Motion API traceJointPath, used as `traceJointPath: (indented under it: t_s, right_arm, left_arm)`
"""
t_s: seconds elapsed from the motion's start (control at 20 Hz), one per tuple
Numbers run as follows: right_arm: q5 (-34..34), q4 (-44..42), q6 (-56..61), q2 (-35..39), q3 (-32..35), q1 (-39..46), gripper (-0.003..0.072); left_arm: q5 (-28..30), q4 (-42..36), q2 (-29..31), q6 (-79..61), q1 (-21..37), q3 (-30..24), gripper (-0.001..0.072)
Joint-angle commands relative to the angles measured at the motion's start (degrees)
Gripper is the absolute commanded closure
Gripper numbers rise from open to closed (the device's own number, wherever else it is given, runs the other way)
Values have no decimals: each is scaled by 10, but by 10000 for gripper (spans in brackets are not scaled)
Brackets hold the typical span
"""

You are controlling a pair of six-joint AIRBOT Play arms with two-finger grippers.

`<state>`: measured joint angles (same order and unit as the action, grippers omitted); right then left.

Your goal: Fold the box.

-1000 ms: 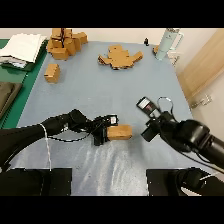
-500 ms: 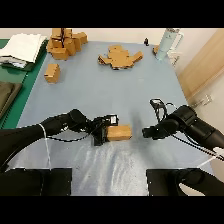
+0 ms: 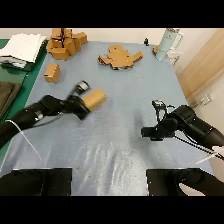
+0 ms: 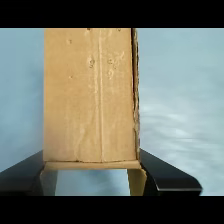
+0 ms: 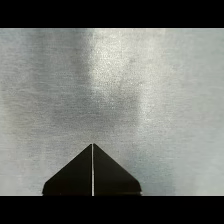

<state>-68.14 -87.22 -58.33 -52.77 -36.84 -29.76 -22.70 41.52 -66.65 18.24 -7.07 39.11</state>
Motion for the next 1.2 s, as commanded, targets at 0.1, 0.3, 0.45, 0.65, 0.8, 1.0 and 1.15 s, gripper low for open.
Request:
traceJointPath:
  t_s: [0.1,0.3,0.45,0.65,0.8,1.0,1.15]
  right_arm:
    - [23,-1,3,0,0,0,667]
    - [38,-2,3,0,0,0,667]
    - [38,-2,3,0,0,0,666]
    - [38,-2,3,0,0,0,667]
    - [38,-2,3,0,0,0,667]
    - [39,-2,3,0,0,0,667]
    - [39,-2,3,0,0,0,667]
  left_arm:
    - [26,35,-70,67,234,40,246]
    - [-28,36,-174,87,297,148,246]
    - [-32,36,-240,116,299,224,246]
    - [-31,52,-296,126,299,278,246]
    - [-6,74,-308,127,299,283,246]
    - [-3,72,-308,127,299,283,246]
    - [0,65,-308,127,299,283,246]
